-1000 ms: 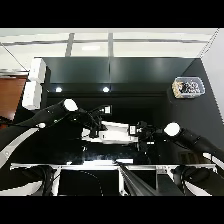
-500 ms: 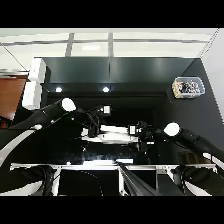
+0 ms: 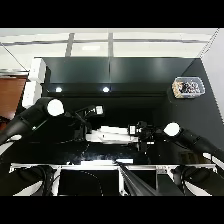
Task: Fold the box and place the chain.
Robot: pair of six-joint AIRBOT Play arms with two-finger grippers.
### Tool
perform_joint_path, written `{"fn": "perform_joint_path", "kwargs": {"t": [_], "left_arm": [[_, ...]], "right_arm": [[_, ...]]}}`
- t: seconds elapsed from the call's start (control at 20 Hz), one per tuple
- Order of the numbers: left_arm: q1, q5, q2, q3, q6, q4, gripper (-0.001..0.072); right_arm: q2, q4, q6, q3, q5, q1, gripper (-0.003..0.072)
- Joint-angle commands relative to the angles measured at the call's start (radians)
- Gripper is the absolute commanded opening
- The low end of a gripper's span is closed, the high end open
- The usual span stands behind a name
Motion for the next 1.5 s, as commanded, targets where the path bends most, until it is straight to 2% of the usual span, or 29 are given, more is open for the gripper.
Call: {"fn": "perform_joint_path", "kwargs": {"t": [0.0, 0.15, 0.3, 0.4, 0.5, 0.65, 0.75, 1.15, 1.45], "left_arm": [[0.001, -0.14, 0.05, -0.001, -0.135, 0.009, 0.0026], [0.0, -0.201, 0.05, -0.043, -0.124, -0.207, 0.0025], [0.0, -0.106, 0.05, -0.101, -0.06, -0.384, 0.0025], [0.0, 0.036, 0.05, -0.121, -0.037, -0.486, 0.0026], [0.0, 0.221, 0.042, -0.138, -0.022, -0.595, 0.0026], [0.0, 0.468, -0.01, -0.139, 0.115, -0.753, 0.0026], [0.0, 0.563, -0.055, -0.135, 0.116, -0.745, 0.0026], [-0.007, 0.498, -0.203, -0.135, 0.113, -0.69, 0.0026], [-0.006, 0.421, -0.206, -0.1, 0.11, -0.628, 0.0026]], "right_arm": [[0.0, 0.0, 0.0, 0.0, 0.001, 0.001, 0.0202], [0.0, 0.0, 0.0, 0.0, 0.001, 0.001, 0.0201], [0.0, 0.0, 0.0, 0.0, 0.0, 0.001, 0.0201], [0.0, 0.0, 0.0, 0.0, 0.0, 0.001, 0.0201], [0.0, 0.0, 0.0, 0.0, 0.0, 0.001, 0.0202], [0.0, 0.0, 0.0, 0.0, 0.0, 0.001, 0.0201], [0.0, 0.0, 0.0, 0.0, 0.0, 0.001, 0.0202], [0.0, 0.001, 0.0, 0.0, -0.001, 0.001, 0.0202], [0.0, 0.001, 0.0, 0.0, -0.001, 0.001, 0.0202]]}}
